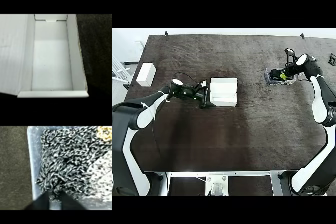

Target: Fold the box and place the chain.

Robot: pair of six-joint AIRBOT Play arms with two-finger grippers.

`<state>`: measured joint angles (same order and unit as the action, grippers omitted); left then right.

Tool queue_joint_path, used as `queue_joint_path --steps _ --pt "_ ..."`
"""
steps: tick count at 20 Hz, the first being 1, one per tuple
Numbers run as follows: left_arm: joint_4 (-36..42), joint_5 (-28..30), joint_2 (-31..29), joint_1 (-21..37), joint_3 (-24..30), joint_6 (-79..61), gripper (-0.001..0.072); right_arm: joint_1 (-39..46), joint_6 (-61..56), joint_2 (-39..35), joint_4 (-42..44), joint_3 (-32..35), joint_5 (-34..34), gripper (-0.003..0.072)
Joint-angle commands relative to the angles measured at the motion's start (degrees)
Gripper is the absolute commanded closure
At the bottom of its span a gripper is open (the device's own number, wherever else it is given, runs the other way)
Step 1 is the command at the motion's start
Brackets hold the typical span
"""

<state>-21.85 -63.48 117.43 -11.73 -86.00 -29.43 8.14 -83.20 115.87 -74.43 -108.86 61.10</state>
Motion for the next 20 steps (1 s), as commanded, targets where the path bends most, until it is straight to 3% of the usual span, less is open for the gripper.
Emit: queue_joint_path --steps 1,5,8,13,20 --pt "0.00 0.02 0.00 0.02 -0.02 0.00 0.0355 -0.22 0.76 0.50 0.28 -0.42 0.07 0.0670" --pt "0.00 0.02 0.00 0.02 -0.02 0.00 0.0356 -0.22 -0.81 -0.94 -0.02 -4.28 2.16 0.0677" --pt "0.00 0.02 0.00 0.02 -0.02 0.00 0.0355 -0.22 -1.88 -6.01 -1.29 -5.27 3.26 0.0678" --pt "0.00 0.02 0.00 0.02 -0.02 0.00 0.0356 -1.07 -2.25 -19.69 -2.32 -5.27 8.00 0.0678" --pt "0.00 0.02 0.00 0.02 -0.02 0.00 0.0355 -9.01 -2.23 -40.83 -2.69 -5.27 8.28 0.0678"
